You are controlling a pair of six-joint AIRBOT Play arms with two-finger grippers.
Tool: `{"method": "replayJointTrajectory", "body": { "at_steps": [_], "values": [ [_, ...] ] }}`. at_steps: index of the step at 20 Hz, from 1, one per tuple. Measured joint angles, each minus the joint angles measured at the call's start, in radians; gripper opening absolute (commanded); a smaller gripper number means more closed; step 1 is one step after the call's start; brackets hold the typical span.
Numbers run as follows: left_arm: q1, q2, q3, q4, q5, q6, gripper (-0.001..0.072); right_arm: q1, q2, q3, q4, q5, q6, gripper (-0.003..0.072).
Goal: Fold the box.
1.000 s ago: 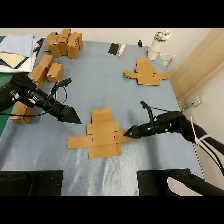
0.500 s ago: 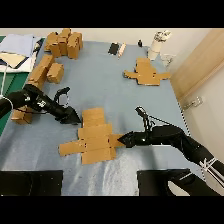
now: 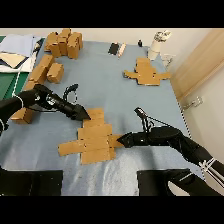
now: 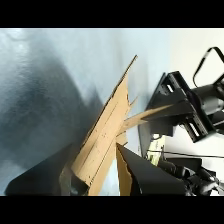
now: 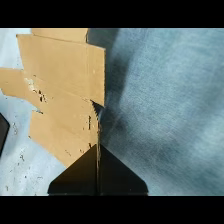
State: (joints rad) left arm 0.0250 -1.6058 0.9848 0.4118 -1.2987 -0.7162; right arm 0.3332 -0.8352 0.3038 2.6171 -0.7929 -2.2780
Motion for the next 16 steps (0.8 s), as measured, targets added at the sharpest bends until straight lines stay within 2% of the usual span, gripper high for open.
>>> {"method": "replayJointTrajectory", "body": {
  "at_steps": [2,7,8,9,16],
  "values": [
    [-0.003,-0.006,0.004,-0.008,-0.041,0.018,0.0225,0.002,0.0,0.0,-0.001,0.005,0.002,0.0001],
    [-0.017,-0.028,0.007,-0.021,-0.122,0.062,0.0222,0.002,0.0,0.0,-0.003,0.019,0.01,0.0001],
    [-0.024,-0.035,0.007,-0.022,-0.13,0.066,0.0092,0.002,0.0,0.0,-0.004,0.023,0.01,0.0001],
    [-0.032,-0.04,0.007,-0.024,-0.134,0.071,0.0013,0.002,0.0,0.0,-0.004,0.025,0.011,0.0],
    [-0.046,-0.062,0.012,-0.074,-0.142,0.132,0.0012,0.002,0.0,0.0,-0.007,0.042,0.011,0.0021]
  ]
}}
